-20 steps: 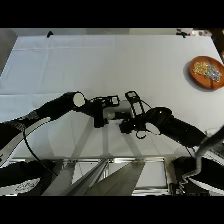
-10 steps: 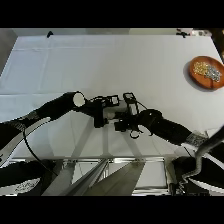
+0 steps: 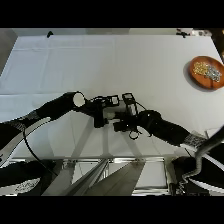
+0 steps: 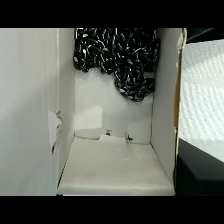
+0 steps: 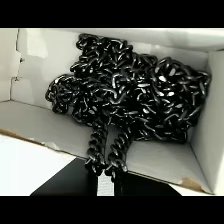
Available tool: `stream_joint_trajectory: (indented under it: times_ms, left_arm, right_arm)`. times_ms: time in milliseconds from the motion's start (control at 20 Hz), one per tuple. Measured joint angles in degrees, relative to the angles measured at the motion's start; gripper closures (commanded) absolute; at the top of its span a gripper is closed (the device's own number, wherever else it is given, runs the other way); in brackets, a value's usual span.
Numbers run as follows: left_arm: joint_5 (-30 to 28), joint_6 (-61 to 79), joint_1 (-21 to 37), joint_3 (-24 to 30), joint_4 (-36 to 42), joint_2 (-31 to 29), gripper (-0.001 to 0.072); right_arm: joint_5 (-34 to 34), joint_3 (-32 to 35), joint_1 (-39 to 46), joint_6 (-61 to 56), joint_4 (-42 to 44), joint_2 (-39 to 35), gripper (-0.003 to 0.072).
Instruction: Fold the box and place the chain.
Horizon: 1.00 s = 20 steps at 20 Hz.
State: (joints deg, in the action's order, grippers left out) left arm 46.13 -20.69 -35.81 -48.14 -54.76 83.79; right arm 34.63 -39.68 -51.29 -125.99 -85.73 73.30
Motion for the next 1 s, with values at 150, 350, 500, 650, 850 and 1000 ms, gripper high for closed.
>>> stream_joint_trajectory:
  times_ms: [150,350,500,650,850,1000]
  left_arm:
    - [0.0,0.09,0.0,0.0,-0.02,0.0,0.0362]
    - [0.0,-0.09,0.0,0.0,0.02,0.0,0.0362]
    - [-0.02,-0.13,0.0,0.0,0.07,0.0,0.0362]
    - [-0.02,-0.15,0.0,0.0,0.07,0.0,0.0362]
    - [0.0,-0.2,0.0,0.0,0.09,0.0,0.0362]
    - [0.0,-0.2,0.0,0.0,0.09,0.0,0.0362]
  right_arm:
    - [2.1,0.0,-0.98,1.05,0.35,-2.93,0.0674]
    - [3.56,0.02,-1.4,1.66,-0.76,-10.6,0.0673]
    - [3.23,0.02,-0.09,1.88,-2.23,-15.89,0.0673]
    - [0.85,0.02,2.86,2.01,-3.39,-18.01,0.0673]
    - [-2.29,0.02,6.38,3.26,-4.11,-18.03,0.0672]
    - [-2.36,0.02,7.58,6.19,-4.13,-16.87,0.0435]
